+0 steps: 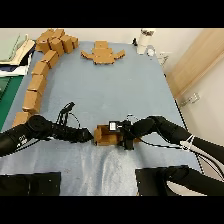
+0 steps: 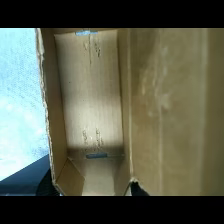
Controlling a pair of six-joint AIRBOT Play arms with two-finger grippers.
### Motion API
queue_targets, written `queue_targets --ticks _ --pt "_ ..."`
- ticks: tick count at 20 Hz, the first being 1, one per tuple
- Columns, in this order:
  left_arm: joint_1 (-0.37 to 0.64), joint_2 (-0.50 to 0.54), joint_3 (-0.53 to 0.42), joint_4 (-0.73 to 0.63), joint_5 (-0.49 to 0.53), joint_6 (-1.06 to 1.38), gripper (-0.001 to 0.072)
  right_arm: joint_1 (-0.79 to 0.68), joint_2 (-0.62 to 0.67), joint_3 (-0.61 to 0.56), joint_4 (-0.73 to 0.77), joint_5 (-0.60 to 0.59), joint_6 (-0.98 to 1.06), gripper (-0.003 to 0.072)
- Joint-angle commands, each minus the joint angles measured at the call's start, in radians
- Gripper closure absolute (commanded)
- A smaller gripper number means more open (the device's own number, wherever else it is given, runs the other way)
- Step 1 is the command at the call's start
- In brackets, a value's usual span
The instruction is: Fold the box.
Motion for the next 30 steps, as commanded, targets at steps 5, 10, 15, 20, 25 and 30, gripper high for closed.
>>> queue_targets --ticks 5,10,15,20,25,30 --pt "0.027 -0.001 0.001 -0.045 -0.022 0.009 0.0302 0.000 0.000 0.001 0.000 0.000 0.000 0.0187" --pt "0.027 -0.002 0.001 -0.142 -0.073 0.136 0.0283 0.000 0.000 0.000 0.000 0.000 0.000 0.0187" --pt "0.026 -0.061 0.001 -0.185 -0.088 0.143 0.0285 0.000 0.000 0.001 0.000 0.000 0.000 0.0187" --pt "0.027 -0.074 0.001 -0.243 -0.039 0.139 0.0286 0.000 0.000 0.000 0.000 0.000 0.000 0.0187" --pt "0.027 -0.076 0.001 -0.321 -0.042 0.195 0.0285 0.000 0.000 0.000 0.000 0.000 0.000 0.0187" --pt "-0.065 -0.076 0.013 -0.161 0.054 0.028 0.0287 0.000 0.000 0.001 0.000 0.000 0.000 0.0187"
